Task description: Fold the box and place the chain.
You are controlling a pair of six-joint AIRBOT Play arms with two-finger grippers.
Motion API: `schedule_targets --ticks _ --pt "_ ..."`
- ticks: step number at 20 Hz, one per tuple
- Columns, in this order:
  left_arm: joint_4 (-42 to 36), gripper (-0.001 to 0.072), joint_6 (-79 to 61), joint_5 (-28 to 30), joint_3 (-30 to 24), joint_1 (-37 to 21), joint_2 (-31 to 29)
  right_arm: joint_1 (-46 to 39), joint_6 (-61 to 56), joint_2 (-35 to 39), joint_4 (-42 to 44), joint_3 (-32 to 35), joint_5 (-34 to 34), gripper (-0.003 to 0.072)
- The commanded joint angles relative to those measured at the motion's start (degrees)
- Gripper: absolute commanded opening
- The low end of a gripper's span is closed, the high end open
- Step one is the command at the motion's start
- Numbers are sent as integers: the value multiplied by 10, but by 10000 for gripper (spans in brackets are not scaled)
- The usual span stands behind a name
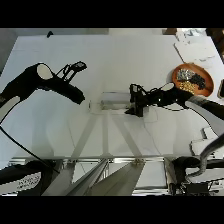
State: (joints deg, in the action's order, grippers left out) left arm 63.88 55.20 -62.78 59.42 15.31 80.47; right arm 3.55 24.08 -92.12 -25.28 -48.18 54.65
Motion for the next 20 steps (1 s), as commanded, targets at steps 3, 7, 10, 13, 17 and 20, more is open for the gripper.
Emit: schedule_targets --ticks 3,7,10,13,17,20 --pt "42 5 145 40 -9 43 21 0 0 0 0 -1 0 493" --pt "65 6 206 69 -44 46 21 0 0 0 0 -1 0 493" --pt "23 9 209 69 -58 47 21 0 0 0 0 -1 0 493" --pt "-4 8 209 83 -71 48 21 0 0 0 0 -1 0 493" --pt "-4 8 209 82 -83 48 21 0 0 0 0 -1 0 493" --pt "-3 8 209 89 -97 48 23 0 0 0 0 -1 0 493"
